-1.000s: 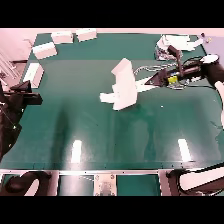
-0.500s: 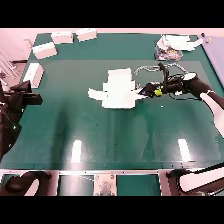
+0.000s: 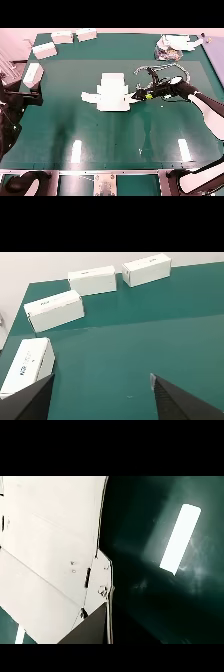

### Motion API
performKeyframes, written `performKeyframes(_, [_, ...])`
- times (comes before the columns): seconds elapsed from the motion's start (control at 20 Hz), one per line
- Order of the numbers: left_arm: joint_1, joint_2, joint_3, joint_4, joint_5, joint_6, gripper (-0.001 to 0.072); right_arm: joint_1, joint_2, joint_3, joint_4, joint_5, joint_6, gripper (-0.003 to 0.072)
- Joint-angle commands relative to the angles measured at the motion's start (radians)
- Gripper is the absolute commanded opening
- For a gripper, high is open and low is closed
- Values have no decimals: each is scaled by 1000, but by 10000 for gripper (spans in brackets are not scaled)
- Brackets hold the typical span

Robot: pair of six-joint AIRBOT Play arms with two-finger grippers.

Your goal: Fold the box and place the chain.

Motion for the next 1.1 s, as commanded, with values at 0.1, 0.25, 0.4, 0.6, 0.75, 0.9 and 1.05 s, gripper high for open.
performKeyframes(0.1, [0,1,1,3,-79,15,592,14,-6,6,18,-21,-5,10])
performKeyframes(0.25, [0,-34,2,2,-172,-4,590,13,-6,6,19,-22,-5,11])
performKeyframes(0.4, [0,-110,8,3,-314,-39,590,11,-6,11,19,-22,-14,11])
performKeyframes(0.6, [0,-252,11,1,-418,-40,591,11,-6,17,14,-21,-21,11])
performKeyframes(0.75, [0,-279,12,-8,-422,-46,591,10,-6,17,7,-21,-21,11])
performKeyframes(0.9, [0,-281,31,-32,-504,-89,590,12,-6,16,6,-21,-21,11])
performKeyframes(1.05, [1,-290,91,-19,-500,-105,590,11,-6,17,-16,-21,-24,11])
